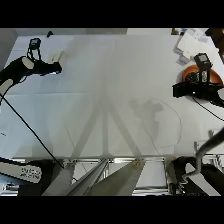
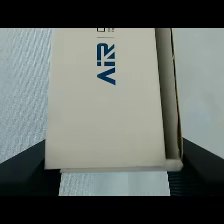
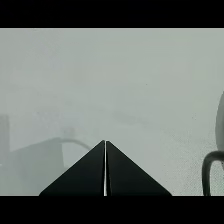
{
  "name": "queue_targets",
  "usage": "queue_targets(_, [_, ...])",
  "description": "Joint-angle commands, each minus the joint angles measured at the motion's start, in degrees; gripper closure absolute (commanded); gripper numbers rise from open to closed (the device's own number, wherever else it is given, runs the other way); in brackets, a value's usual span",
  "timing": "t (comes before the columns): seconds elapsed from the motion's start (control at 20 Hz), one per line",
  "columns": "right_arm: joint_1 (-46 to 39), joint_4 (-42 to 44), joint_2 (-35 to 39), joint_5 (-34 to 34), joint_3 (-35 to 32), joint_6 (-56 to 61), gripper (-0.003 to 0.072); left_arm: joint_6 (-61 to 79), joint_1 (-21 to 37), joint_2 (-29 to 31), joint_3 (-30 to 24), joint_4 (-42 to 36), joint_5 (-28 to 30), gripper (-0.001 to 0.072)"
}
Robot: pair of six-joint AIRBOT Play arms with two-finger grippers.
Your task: Fold the box and place the chain.
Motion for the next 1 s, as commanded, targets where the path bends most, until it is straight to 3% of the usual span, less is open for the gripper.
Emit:
queue_targets(0.0, [-0.02, 0.00, 0.02, 0.02, 0.07, 0.00, 0.0678, -0.98, 0.09, -3.13, -0.02, 1.49, 1.14, 0.0667])
queue_targets(0.05, [-0.02, 0.02, 0.02, 0.02, 0.07, 0.00, 0.0678, -0.98, 0.09, -3.50, -0.02, 2.82, 1.07, 0.0556])
queue_targets(0.1, [-0.02, 0.02, 0.02, 0.02, 0.07, 0.00, 0.0678, -1.01, 0.09, -3.78, -0.02, 4.20, 1.11, 0.0285])
queue_targets(0.15, [-0.02, 0.02, 0.02, 0.02, 0.07, 0.00, 0.0678, -1.01, 0.15, -3.82, -0.02, 5.38, 1.11, 0.0084])
queue_targets(0.2, [-0.02, 0.00, 0.02, 0.02, 0.07, 0.00, 0.0678, -0.98, 0.22, -3.58, -0.02, 5.97, 0.96, 0.0036])
queue_targets(0.25, [-0.02, 0.02, 0.02, 0.02, 0.07, 0.00, 0.0678, -0.98, 0.22, -3.10, -0.02, 6.19, 0.81, 0.0008])
queue_targets(0.45, [-0.02, 0.02, 0.02, 0.02, 0.07, 0.00, 0.0678, -0.96, 0.20, 1.18, 0.00, 6.12, 0.33, 0.0004])
queue_targets(0.95, [-0.02, 0.02, 0.02, 0.02, 0.07, 0.00, 0.0678, -0.98, 0.07, 18.86, 0.00, 4.13, -6.05, 0.0007])
